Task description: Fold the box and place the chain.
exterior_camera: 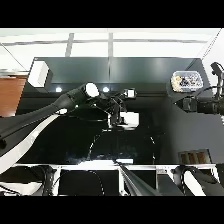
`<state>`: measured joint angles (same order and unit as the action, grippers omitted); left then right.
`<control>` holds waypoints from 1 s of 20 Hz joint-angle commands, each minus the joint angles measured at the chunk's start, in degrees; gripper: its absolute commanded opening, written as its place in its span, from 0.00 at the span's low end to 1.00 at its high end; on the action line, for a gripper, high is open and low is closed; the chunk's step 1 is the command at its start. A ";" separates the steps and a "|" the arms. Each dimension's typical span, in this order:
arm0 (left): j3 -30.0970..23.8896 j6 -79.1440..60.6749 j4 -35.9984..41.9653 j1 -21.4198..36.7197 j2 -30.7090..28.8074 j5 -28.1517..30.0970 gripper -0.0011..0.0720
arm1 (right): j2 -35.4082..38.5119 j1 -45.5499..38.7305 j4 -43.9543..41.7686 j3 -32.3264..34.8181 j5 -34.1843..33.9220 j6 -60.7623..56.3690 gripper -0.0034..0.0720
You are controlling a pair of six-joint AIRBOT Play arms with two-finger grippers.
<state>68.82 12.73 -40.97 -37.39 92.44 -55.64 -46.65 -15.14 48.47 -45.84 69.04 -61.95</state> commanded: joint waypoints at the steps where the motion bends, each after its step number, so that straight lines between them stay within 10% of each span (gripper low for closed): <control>1: 1.25 0.22 -0.42 0.00 0.00 -0.70 0.99 | 0.02 -0.04 0.00 0.04 -0.11 0.04 0.07; 20: 2.71 3.91 -10.03 -4.92 4.85 3.34 0.99 | 0.02 -0.04 0.02 0.17 -0.74 0.02 0.07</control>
<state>71.61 16.38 -48.62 -40.45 96.12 -56.23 -46.65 -15.14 48.49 -45.69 68.42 -61.89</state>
